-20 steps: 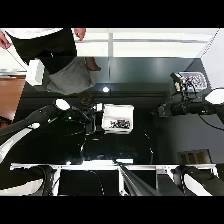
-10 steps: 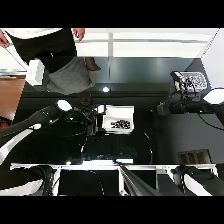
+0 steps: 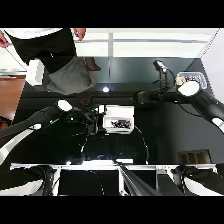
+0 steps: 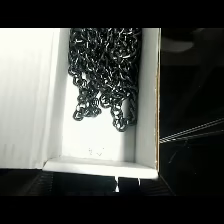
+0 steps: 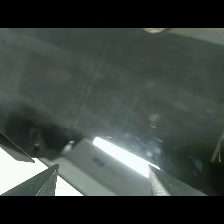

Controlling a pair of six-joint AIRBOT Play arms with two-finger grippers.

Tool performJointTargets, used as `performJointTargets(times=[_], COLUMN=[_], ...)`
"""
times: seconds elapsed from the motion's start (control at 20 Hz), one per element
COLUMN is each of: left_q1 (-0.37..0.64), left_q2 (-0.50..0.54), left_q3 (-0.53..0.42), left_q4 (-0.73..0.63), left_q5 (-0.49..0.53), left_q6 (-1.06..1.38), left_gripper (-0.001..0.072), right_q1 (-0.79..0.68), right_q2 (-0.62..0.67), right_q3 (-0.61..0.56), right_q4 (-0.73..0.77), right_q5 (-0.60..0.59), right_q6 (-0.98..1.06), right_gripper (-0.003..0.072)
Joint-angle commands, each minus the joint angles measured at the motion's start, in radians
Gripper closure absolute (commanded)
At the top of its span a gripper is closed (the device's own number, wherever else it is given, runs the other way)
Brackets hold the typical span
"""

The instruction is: Fold the box and place the chain.

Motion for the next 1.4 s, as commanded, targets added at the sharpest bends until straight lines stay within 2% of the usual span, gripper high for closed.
performJointTargets(times=[0.0,0.2,0.3,0.65,0.95,1.15,1.2,1.25,1.3,1.35], left_q1=[0.0,0.0,0.0,0.0,0.0,0.0,0.0,0.0,0.0,0.0], left_q2=[0.0,0.0,0.0,0.0,0.0,0.0,0.0,0.0,0.0,0.0], left_q3=[0.001,0.001,0.001,0.001,0.001,0.001,0.001,0.001,0.001,0.001], left_q4=[0.0,0.0,0.0,0.0,0.0,0.0,0.0,0.0,0.0,0.0], left_q5=[0.019,0.013,0.011,0.011,0.01,0.007,0.007,0.007,0.007,0.007], left_q6=[-0.003,-0.003,-0.003,-0.003,-0.003,-0.003,-0.003,-0.003,-0.003,-0.003], left_gripper=[0.0249,0.0249,0.0249,0.0249,0.0249,0.0249,0.0249,0.0249,0.0249,0.0249], right_q1=[0.035,0.032,0.039,0.113,0.146,0.164,0.164,0.164,0.164,0.165], right_q2=[-0.076,-0.063,-0.054,-0.054,-0.051,-0.051,-0.051,-0.051,-0.051,-0.051], right_q3=[0.034,0.036,0.036,0.036,0.036,0.036,0.036,0.036,0.036,0.036], right_q4=[0.027,0.014,0.014,-0.101,-0.111,-0.123,-0.129,-0.13,-0.129,-0.129], right_q5=[0.082,0.296,0.341,0.348,0.359,0.306,0.3,0.302,0.314,0.333], right_q6=[-0.118,-0.555,-0.694,-0.71,-0.703,-0.68,-0.666,-0.664,-0.662,-0.654], right_gripper=[0.0078,0.0078,0.0078,0.0077,0.0078,0.0086,0.022,0.0225,0.0274,0.0415])
